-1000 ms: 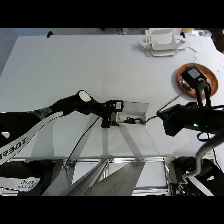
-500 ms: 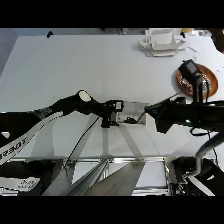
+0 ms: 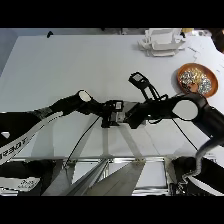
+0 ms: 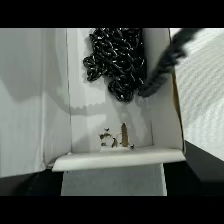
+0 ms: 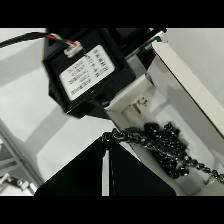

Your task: Fold the box and place the chain.

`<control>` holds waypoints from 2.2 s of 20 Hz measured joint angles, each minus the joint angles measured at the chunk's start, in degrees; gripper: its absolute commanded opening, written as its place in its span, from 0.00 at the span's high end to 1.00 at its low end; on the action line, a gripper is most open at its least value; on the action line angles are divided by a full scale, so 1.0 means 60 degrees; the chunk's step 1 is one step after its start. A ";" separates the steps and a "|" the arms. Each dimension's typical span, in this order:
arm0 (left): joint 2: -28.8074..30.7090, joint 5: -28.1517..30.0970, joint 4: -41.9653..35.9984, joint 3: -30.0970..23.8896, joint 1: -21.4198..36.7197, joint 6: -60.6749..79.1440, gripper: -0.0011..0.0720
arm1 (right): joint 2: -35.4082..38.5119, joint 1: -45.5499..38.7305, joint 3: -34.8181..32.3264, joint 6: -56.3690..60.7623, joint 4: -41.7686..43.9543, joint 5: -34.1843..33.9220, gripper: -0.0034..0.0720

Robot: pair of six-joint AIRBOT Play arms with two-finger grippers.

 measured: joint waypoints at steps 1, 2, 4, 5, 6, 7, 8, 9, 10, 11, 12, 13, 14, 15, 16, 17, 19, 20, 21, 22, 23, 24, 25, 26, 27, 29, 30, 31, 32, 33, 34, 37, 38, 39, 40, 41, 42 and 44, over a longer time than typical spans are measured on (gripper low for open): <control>0.0000 0.0000 0.0000 0.0000 0.0000 0.0000 0.80 | -0.0138 0.0033 0.0000 0.0022 -0.0066 -0.0040 0.78; 0.0000 0.0000 0.0000 0.0000 0.0000 -0.0004 0.80 | -0.0244 0.0055 0.0000 0.0029 -0.0113 -0.0098 0.78; 0.0000 0.0000 0.0000 0.0000 0.0000 0.0000 0.80 | -0.0368 0.0084 0.0000 0.0058 -0.0240 -0.0186 0.71; 0.0000 0.0000 0.0000 0.0000 0.0000 0.0000 0.80 | -0.0393 0.0066 0.0004 0.0058 -0.0346 -0.0233 0.70; 0.0000 0.0000 0.0000 0.0000 0.0000 0.0000 0.80 | -0.0401 -0.0011 0.0018 0.0058 -0.0423 -0.0273 0.70; 0.0000 0.0000 0.0000 0.0000 0.0000 0.0000 0.80 | -0.0375 -0.0135 0.0047 0.0058 -0.0506 -0.0306 0.70; 0.0000 0.0000 0.0000 0.0000 0.0000 0.0000 0.80 | -0.0295 -0.0335 0.0095 0.0058 -0.0576 -0.0321 0.70; 0.0000 0.0000 0.0004 0.0000 0.0000 -0.0004 0.80 | -0.0182 -0.0579 0.0157 0.0058 -0.0612 -0.0353 0.71; 0.0000 0.0000 0.0000 0.0000 0.0000 0.0000 0.80 | -0.0026 -0.0911 0.0226 0.0058 -0.0667 -0.0430 0.73; 0.0000 0.0000 0.0000 0.0000 0.0000 0.0000 0.80 | 0.0153 -0.1297 0.0291 0.0051 -0.0765 -0.0594 0.75; 0.0000 0.0000 0.0000 0.0000 0.0000 0.0000 0.80 | 0.0313 -0.1679 0.0331 0.0036 -0.0885 -0.0758 0.75; 0.0000 0.0000 0.0000 0.0000 0.0000 0.0000 0.80 | 0.0441 -0.2087 0.0361 0.0033 -0.1045 -0.0925 0.75; 0.0000 0.0000 0.0000 0.0000 0.0000 0.0000 0.80 | 0.0525 -0.2528 0.0382 0.0073 -0.1286 -0.1104 0.75; 0.0000 0.0000 0.0000 0.0000 0.0000 -0.0004 0.80 | 0.0543 -0.2907 0.0386 0.0240 -0.1545 -0.1228 0.75; 0.0000 0.0000 0.0004 0.0000 0.0000 0.0000 0.80 | 0.0510 -0.3268 0.0382 0.0488 -0.1821 -0.1308 0.75; 0.0000 0.0000 0.0000 0.0000 0.0000 -0.0004 0.80 | 0.0412 -0.3585 0.0361 0.0747 -0.2109 -0.1395 0.75; 0.0000 0.0000 0.0000 0.0000 0.0000 -0.0004 0.80 | 0.0095 -0.4073 0.0295 0.1158 -0.2652 -0.1453 0.63; 0.0000 0.0000 0.0000 0.0000 0.0000 -0.0004 0.80 | -0.0095 -0.4269 0.0251 0.1337 -0.2863 -0.1475 0.50; 0.0000 0.0000 0.0004 0.0000 0.0000 -0.0004 0.80 | -0.0302 -0.4452 0.0200 0.1439 -0.3034 -0.1461 0.49; 0.0000 0.0000 0.0004 0.0000 0.0000 -0.0004 0.80 | -0.0528 -0.4630 0.0142 0.1555 -0.3173 -0.1435 0.49; 0.0000 0.0000 0.0000 0.0000 0.0000 0.0000 0.80 | -0.0750 -0.4794 0.0080 0.1614 -0.3249 -0.1402 0.50; 0.0000 0.0000 0.0000 0.0000 0.0000 -0.0004 0.80 | -0.0929 -0.4936 0.0007 0.1676 -0.3319 -0.1362 0.51; 0.0000 0.0000 0.0000 0.0000 0.0000 0.0000 0.80 | -0.1096 -0.5078 -0.0069 0.1741 -0.3402 -0.1377 0.51; 0.0000 0.0000 0.0000 0.0000 0.0000 -0.0004 0.80 | -0.1242 -0.5198 -0.0149 0.1836 -0.3439 -0.1377 0.51; 0.0000 0.0000 0.0000 0.0000 0.0000 -0.0004 0.80 | -0.1384 -0.5308 -0.0219 0.1938 -0.3468 -0.1388 0.51; 0.0000 0.0000 0.0000 0.0000 0.0000 -0.0004 0.80 | -0.1679 -0.5446 -0.0313 0.2109 -0.3508 -0.1402 0.51; 0.0000 0.0000 0.0000 0.0000 0.0000 0.0000 0.80 | -0.1818 -0.5490 -0.0339 0.2164 -0.3508 -0.1424 0.51; 0.0000 0.0000 0.0000 0.0000 0.0000 -0.0004 0.80 | -0.1971 -0.5519 -0.0364 0.2215 -0.3526 -0.1417 0.51; 0.0000 0.0000 0.0000 0.0000 0.0000 -0.0004 0.80 | -0.2102 -0.5544 -0.0379 0.2255 -0.3537 -0.1421 0.51; 0.0000 0.0000 0.0000 0.0000 0.0000 -0.0004 0.80 | -0.2237 -0.5559 -0.0390 0.2284 -0.3541 -0.1439 0.51; 0.0000 0.0000 0.0000 0.0000 0.0000 -0.0004 0.80 | -0.2371 -0.5570 -0.0401 0.2291 -0.3544 -0.1435 0.52; 0.0000 0.0000 0.0000 0.0000 0.0000 -0.0004 0.80 | -0.2739 -0.5588 -0.0415 0.2324 -0.3559 -0.1435 0.61; 0.0000 0.0000 0.0000 0.0000 0.0000 -0.0004 0.80 | -0.2834 -0.5592 -0.0415 0.2328 -0.3566 -0.1439 0.61; 0.0000 0.0000 0.0000 0.0000 0.0000 -0.0004 0.80 | -0.2911 -0.5595 -0.0415 0.2331 -0.3570 -0.1457 0.61; 0.0000 0.0000 0.0000 0.0000 0.0000 -0.0004 0.80 | -0.2965 -0.5595 -0.0415 0.2346 -0.3570 -0.1468 0.62; 0.0000 0.0000 0.0000 0.0000 0.0000 -0.0004 0.80 | -0.3013 -0.5595 -0.0415 0.2353 -0.3566 -0.1512 0.62; 0.0000 0.0000 0.0000 0.0000 0.0000 -0.0004 0.80 | -0.3056 -0.5595 -0.0415 0.2397 -0.3570 -0.1519 0.62; 0.0000 0.0000 0.0000 0.0000 0.0000 -0.0004 0.80 | -0.3162 -0.5595 -0.0415 0.2499 -0.3574 -0.1523 0.66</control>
